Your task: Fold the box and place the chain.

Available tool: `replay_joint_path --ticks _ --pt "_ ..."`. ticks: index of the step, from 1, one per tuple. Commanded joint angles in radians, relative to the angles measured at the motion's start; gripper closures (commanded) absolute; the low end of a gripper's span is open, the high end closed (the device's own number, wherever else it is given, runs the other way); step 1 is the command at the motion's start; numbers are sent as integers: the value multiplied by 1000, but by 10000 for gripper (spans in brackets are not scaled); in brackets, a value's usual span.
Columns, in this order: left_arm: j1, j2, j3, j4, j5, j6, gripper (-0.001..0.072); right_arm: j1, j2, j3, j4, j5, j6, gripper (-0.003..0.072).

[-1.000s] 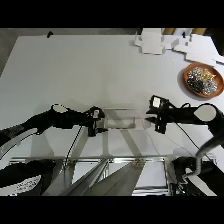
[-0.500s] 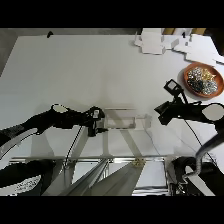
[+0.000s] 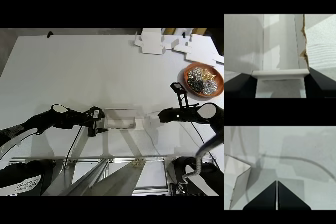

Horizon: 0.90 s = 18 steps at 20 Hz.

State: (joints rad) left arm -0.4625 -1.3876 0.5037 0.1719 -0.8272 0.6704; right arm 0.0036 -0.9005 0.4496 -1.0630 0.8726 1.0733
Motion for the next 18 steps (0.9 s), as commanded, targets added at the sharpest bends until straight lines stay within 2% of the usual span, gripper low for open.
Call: replay_joint_path --ticks 1,4,9,18 --pt "0 1 1 1 0 0 558 -2 -12 -20 34 -3 56 670" --pt "0 1 1 1 0 0 558 12 -40 -47 150 11 45 670" --pt "0 1 1 0 0 0 558 135 -146 -50 237 6 44 670" --pt "0 1 1 0 0 0 558 156 -156 -50 249 -37 44 669"
